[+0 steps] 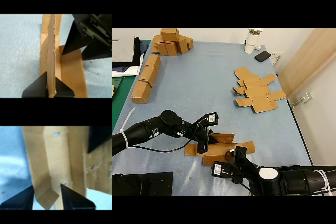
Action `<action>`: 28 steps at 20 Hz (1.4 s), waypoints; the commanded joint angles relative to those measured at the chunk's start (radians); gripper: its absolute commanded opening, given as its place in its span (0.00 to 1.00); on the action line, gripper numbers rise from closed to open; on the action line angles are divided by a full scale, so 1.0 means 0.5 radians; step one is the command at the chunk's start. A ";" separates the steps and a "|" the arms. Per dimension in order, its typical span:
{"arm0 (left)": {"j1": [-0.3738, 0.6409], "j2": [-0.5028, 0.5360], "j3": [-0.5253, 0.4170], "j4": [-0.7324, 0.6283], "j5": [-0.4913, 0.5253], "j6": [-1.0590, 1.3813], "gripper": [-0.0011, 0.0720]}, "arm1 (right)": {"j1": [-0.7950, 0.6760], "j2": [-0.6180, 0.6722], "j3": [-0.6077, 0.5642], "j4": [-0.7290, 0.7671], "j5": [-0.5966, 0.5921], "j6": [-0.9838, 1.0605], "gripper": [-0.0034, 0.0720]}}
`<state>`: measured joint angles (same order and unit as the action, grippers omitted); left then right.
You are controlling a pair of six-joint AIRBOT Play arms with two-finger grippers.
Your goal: Fold the box.
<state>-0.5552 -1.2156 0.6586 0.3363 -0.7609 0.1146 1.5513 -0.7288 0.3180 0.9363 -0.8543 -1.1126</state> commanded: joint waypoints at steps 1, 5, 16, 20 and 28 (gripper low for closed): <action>0.000 0.000 -0.001 0.000 0.000 0.000 0.04 | 0.000 0.002 0.041 -0.094 -0.037 0.119 0.67; 0.000 0.000 -0.001 0.000 -0.001 0.000 0.04 | 0.000 0.002 0.043 -0.043 -0.039 0.115 0.68; 0.000 0.000 -0.001 0.000 -0.001 0.000 0.04 | -0.100 0.452 -0.078 -0.111 -0.211 0.082 1.00; 0.000 0.000 -0.001 0.000 0.001 0.000 0.04 | -0.198 0.532 -0.115 -0.104 -0.063 -0.229 1.00; 0.000 0.000 -0.001 0.000 0.000 0.000 0.04 | -1.256 0.510 -0.116 1.232 0.432 -1.825 1.00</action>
